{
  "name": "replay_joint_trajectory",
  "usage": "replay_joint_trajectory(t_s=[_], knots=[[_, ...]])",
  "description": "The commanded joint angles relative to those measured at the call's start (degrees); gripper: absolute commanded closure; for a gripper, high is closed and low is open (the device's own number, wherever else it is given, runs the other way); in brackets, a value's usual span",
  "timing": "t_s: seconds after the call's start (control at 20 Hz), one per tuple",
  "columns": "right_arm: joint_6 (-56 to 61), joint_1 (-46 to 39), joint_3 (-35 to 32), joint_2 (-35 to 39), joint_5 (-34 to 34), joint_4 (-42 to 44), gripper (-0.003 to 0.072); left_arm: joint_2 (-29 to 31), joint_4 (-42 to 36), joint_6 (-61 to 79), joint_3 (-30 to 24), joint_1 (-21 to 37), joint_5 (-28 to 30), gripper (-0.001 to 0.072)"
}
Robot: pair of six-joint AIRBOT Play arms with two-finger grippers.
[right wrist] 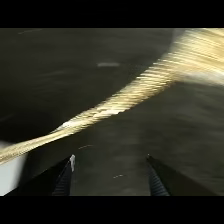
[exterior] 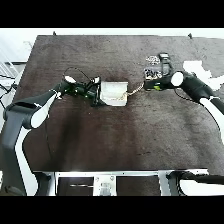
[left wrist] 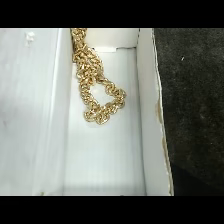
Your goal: Fold the box and place the chain.
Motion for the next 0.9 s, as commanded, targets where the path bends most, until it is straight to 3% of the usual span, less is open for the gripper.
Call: replay_joint_trajectory(t_s=[0.0,0.15,0.4,0.5,0.55,0.6,0.65,0.85], knots=[[-2.3,-6.3,-0.8,-5.6,-7.7,13.6,0.0149,0.0,0.0,0.0,0.0,0.0,0.0,0.0217],[-9.8,-4.3,4.9,-13.8,-9.3,25.4,0.0172,0.0,0.0,0.0,0.0,0.0,0.0,0.0217],[-8.6,-2.7,14.1,-22.6,-10.1,26.8,0.0178,0.0,0.0,0.0,0.0,0.0,0.0,0.0217],[-7.9,-2.7,16.4,-24.4,-11.0,26.8,0.0321,0.0,0.0,0.0,0.0,0.0,0.0,0.0217],[-8.0,-2.5,16.9,-24.7,-10.8,26.8,0.0356,0.0,0.0,0.0,0.0,0.0,0.0,0.0217],[-8.0,-2.4,16.9,-24.8,-11.0,26.8,0.0488,0.0,0.0,0.0,0.0,0.0,0.0,0.0217],[-8.2,-2.5,16.9,-24.8,-10.7,26.8,0.068,0.0,0.0,0.0,0.0,0.0,0.0,0.0217],[-11.8,-2.1,16.9,-21.9,-5.7,26.8,0.0676,0.0,0.0,0.0,0.0,0.0,-0.1,0.0217]])
